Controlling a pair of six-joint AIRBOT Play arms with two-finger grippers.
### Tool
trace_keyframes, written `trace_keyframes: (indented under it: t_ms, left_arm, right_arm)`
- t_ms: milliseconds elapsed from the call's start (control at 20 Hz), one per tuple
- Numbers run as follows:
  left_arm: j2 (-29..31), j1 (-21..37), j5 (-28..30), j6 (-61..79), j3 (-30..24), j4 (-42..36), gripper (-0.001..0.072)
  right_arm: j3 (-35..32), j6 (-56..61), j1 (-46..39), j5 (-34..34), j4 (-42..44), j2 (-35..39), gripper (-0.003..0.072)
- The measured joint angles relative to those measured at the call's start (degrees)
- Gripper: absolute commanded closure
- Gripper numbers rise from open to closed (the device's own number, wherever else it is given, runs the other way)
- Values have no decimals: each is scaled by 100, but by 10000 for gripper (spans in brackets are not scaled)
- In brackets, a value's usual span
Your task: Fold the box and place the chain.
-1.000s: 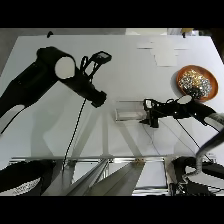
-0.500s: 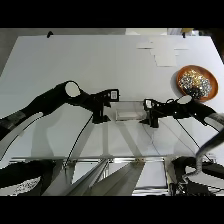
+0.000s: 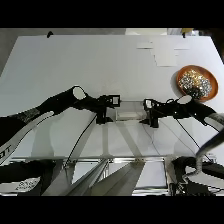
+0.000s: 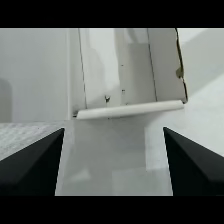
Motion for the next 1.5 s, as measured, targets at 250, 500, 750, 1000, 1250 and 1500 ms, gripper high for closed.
trace_keyframes:
  t_ms: [250, 500, 750, 1000, 1250, 1500]
  left_arm:
    - [-24, -107, 243, 306, -142, -98, 13]
    - [-24, -184, 385, 378, -170, -201, 13]
    - [-24, -280, 409, 396, -175, -219, 11]
    - [-26, -308, 431, 404, -175, -317, 11]
    - [-68, -341, 546, 400, -175, -529, 11]
    - [-151, -350, 669, 402, -175, -656, 15]
  right_arm:
    - [2, 0, 0, -2, 0, 0, 258]
    - [2, 0, 0, -2, 0, 0, 258]
    - [2, 0, 0, -2, 0, 0, 258]
    - [2, 0, 0, -2, 0, 0, 258]
    - [2, 0, 2, -2, 0, 0, 258]
    - [2, 0, 0, -2, 0, 0, 258]
